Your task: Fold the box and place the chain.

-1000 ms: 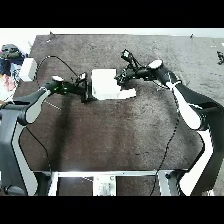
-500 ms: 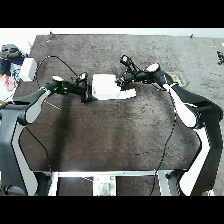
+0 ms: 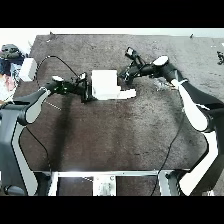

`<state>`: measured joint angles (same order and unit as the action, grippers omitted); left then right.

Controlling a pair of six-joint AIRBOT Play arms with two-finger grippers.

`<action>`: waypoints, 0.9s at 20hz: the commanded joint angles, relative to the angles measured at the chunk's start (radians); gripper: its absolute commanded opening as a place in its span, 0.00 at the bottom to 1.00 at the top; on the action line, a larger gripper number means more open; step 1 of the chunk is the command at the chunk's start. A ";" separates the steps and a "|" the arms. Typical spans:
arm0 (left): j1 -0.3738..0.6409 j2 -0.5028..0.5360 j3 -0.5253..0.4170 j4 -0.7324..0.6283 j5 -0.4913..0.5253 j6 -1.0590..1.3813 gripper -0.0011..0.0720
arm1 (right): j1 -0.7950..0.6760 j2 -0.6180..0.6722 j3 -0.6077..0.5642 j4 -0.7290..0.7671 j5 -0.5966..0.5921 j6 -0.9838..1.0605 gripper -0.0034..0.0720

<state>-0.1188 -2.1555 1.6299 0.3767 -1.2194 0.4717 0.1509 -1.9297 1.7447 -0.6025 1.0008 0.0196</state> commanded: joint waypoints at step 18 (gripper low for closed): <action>0.000 0.000 0.000 0.000 0.000 0.000 0.31 | 0.100 -0.058 -0.010 -0.340 0.053 -0.113 0.55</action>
<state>-0.1188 -2.1555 1.6299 0.3767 -1.2198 0.4717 0.2398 -1.9842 1.7351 -0.9417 1.0584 -0.0864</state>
